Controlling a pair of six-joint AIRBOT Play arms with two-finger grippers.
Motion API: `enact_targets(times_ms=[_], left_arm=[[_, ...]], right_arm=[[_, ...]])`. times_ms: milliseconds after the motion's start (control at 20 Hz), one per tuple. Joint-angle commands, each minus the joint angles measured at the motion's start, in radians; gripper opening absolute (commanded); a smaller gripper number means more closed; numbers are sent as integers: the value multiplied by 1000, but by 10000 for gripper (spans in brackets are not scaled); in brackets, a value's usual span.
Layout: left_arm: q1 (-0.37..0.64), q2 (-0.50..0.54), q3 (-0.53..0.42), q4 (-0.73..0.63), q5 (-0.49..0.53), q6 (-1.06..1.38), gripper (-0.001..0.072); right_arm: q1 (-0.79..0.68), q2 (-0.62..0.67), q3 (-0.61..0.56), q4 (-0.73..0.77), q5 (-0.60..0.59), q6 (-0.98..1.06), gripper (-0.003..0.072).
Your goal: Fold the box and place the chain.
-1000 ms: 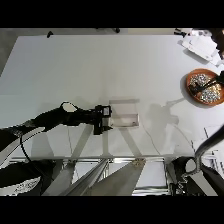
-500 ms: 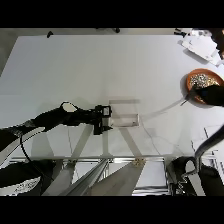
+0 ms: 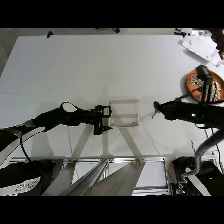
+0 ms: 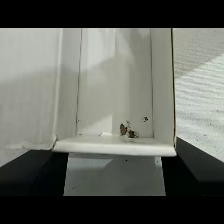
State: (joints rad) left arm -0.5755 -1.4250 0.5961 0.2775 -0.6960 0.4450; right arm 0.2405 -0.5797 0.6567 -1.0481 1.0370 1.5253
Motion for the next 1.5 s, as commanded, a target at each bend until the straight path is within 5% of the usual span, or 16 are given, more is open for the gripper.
enact_targets(times_ms=[0, 550, 1050, 1150, 1450], left_arm=[[0, 1, 0, 0, 0, 0, 319], [0, 1, 0, 0, 0, 0, 319], [0, 1, 0, 0, 0, 0, 319], [0, 1, 0, 0, 0, 0, 319], [0, 1, 0, 0, 0, 0, 319]], right_arm=[[203, -71, -12, -89, -125, 120, 13], [484, -379, -12, -72, -349, 132, 13], [530, -585, -12, -72, -435, 205, 18], [530, -585, -12, -72, -438, 205, 189], [530, -564, -10, -74, -452, 204, 200]])
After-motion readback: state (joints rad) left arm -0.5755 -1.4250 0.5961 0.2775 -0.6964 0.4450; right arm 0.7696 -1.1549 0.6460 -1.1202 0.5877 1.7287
